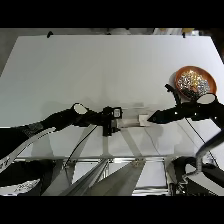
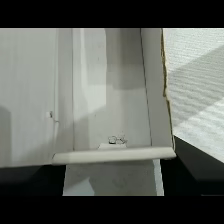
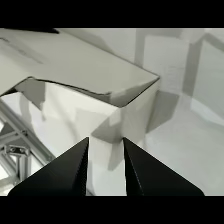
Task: Fold the box and place the chain.
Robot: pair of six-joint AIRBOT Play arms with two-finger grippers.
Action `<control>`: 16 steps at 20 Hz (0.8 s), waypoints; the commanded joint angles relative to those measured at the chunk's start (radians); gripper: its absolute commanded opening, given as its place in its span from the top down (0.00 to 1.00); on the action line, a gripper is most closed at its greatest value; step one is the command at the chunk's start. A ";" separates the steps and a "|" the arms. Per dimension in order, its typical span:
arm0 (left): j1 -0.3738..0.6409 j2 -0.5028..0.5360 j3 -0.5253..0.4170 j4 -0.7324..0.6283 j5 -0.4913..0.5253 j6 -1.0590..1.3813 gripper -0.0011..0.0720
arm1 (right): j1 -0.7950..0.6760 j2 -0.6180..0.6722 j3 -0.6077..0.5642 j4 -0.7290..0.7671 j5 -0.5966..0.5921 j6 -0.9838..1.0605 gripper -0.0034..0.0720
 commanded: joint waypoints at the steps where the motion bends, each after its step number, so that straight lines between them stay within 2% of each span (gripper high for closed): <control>1: -0.001 0.001 0.000 0.000 -0.006 0.000 0.48 | 0.037 0.010 0.000 0.015 0.000 -0.013 0.58; 4: 0.000 0.001 0.000 0.000 -0.007 0.000 0.48 | 0.039 0.024 0.000 0.014 -0.046 -0.008 0.56; 7: 0.000 0.001 0.000 0.000 -0.006 0.000 0.48 | 0.121 0.054 0.002 -0.020 -0.148 0.088 0.56; 11: 0.000 0.001 0.000 0.000 -0.006 0.000 0.48 | 0.323 0.053 0.055 -0.317 -0.257 0.464 0.54; 16: 0.000 0.001 0.000 0.000 -0.006 0.000 0.48 | 0.467 0.036 0.138 -0.491 -0.285 0.747 0.51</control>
